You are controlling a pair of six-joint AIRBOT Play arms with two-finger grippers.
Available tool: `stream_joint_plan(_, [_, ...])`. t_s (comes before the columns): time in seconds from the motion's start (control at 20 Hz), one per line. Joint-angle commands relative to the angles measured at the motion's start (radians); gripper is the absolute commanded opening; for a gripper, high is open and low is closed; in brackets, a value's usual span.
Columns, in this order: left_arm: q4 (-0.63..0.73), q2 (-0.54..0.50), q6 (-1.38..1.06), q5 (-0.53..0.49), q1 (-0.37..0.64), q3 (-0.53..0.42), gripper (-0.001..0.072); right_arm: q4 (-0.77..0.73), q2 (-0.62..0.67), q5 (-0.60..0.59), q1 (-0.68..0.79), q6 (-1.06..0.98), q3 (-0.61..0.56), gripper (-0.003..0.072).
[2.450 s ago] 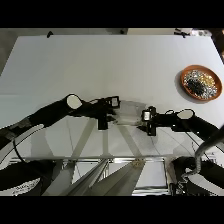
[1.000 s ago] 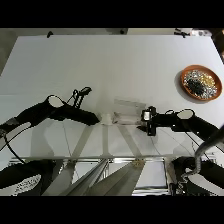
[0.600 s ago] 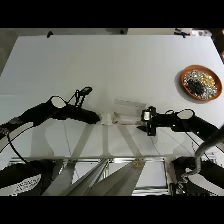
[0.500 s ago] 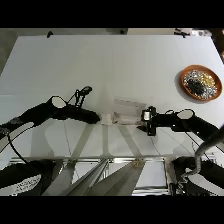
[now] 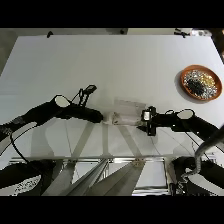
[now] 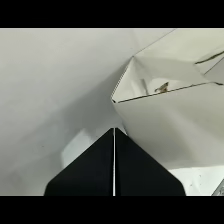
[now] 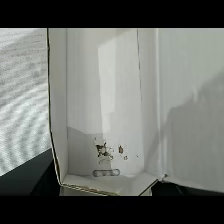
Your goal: Fold the box and place the chain.
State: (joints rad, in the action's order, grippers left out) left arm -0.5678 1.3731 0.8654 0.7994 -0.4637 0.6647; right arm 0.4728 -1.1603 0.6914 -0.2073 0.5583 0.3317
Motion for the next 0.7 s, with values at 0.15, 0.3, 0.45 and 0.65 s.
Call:
stream_joint_plan(0.15, [0.006,-0.001,-0.004,0.054,-0.025,0.065,0.0033,0.0,0.001,0.0,0.0,0.0,0.0,0.0341])
stream_joint_plan(0.3, [0.006,-0.009,-0.004,0.073,-0.033,0.075,0.0124,0.0,0.001,0.0,0.0,0.0,0.0,0.0341])
stream_joint_plan(0.45, [0.011,-0.025,-0.001,0.073,-0.038,0.076,0.0178,0.0,0.001,0.0,0.0,0.0,0.0,0.0341])
stream_joint_plan(0.65, [0.03,-0.026,-0.001,0.068,-0.065,0.076,0.0329,0.0,0.001,0.0,0.0,0.0,0.0,0.0341])
